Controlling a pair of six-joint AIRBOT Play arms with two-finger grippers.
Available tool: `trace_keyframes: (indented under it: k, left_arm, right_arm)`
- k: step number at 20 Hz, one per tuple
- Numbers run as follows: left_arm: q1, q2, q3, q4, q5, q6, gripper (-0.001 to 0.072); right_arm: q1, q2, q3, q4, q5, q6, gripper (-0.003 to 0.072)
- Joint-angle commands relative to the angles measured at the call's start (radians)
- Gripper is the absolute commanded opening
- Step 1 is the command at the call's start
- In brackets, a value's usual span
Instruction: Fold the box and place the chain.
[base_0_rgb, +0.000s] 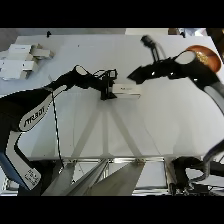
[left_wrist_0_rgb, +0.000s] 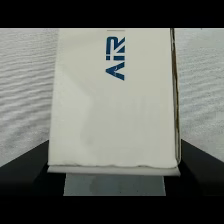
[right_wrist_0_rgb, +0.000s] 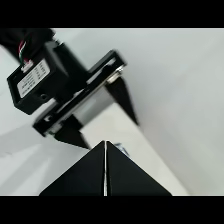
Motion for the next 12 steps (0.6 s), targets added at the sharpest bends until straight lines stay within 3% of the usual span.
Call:
trace_keyframes:
  k: [1, 4, 12]
  left_arm:
    - [0.0, 0.001, 0.0, 0.001, -0.003, 0.0, 0.0281]
    - [0.0, 0.001, 0.0, 0.001, -0.003, 0.0, 0.0281]
    - [0.0, 0.001, 0.0, 0.001, -0.003, 0.0, 0.0281]
  right_arm:
    - [-0.048, 0.111, 0.0, -0.226, -0.06, 0.156, 0.0016]
    - [-0.121, 0.171, 0.0, -0.441, -0.058, 0.322, 0.0016]
    - [-0.224, 0.226, 0.0, -0.792, 0.027, 0.666, 0.0015]
